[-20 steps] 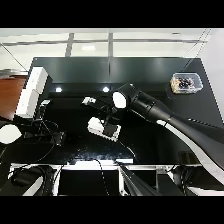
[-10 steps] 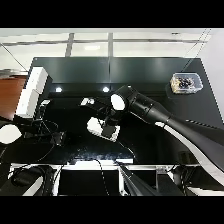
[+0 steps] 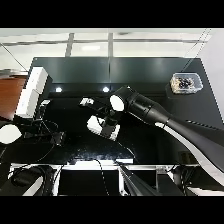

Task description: Fold the box and place the chain.

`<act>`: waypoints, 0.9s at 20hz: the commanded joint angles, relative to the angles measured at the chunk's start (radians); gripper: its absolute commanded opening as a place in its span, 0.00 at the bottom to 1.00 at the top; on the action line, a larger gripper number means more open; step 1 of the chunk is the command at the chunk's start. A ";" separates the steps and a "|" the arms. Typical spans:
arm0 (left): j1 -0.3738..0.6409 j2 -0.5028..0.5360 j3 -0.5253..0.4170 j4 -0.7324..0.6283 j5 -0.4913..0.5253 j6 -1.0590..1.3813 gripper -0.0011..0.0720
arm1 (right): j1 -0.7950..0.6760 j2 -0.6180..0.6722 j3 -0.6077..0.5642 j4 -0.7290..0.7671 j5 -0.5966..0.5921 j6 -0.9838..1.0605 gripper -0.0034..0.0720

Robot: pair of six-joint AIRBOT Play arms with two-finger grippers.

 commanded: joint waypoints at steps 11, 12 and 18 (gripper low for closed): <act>0.001 0.000 0.000 -0.001 0.003 0.000 0.96 | 0.011 -0.003 -0.034 0.003 -0.044 0.014 0.22; 0.001 0.000 0.000 -0.003 0.008 0.000 0.96 | 0.013 -0.007 -0.035 0.004 -0.050 0.022 0.22; 0.000 0.000 0.000 -0.041 0.028 0.001 0.96 | 0.013 -0.024 -0.035 0.003 -0.054 0.045 0.22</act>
